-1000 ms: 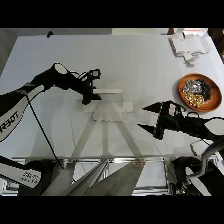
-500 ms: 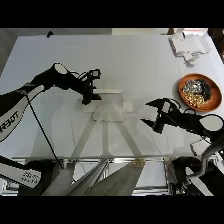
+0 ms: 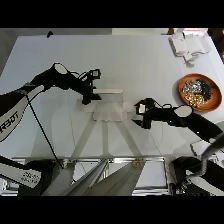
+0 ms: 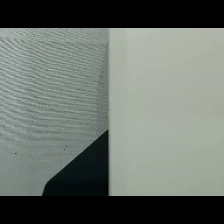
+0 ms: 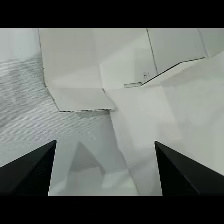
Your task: Fold the box and place the chain.
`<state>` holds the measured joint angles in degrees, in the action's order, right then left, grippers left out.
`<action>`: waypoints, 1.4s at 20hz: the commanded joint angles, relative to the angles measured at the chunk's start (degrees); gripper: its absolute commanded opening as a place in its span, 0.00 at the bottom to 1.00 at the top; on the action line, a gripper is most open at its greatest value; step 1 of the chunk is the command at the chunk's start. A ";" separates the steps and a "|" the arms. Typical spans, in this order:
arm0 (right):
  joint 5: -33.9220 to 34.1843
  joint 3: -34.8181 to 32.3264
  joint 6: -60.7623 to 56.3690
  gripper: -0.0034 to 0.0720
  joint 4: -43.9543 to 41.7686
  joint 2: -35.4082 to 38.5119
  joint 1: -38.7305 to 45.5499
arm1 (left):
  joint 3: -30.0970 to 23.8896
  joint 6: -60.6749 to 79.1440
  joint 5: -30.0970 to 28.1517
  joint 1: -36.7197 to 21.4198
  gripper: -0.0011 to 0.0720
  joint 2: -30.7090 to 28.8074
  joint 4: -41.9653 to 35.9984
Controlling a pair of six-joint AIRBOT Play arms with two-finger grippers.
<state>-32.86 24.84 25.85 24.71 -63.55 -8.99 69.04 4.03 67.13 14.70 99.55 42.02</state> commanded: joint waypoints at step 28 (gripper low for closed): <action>6.60 6.47 5.68 1.00 -29.07 -10.40 -5.40 | -0.02 0.00 -0.02 0.02 0.04 0.00 0.00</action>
<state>-26.48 29.93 32.32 -4.32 -73.91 -14.48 69.04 3.97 67.11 14.70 99.55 42.02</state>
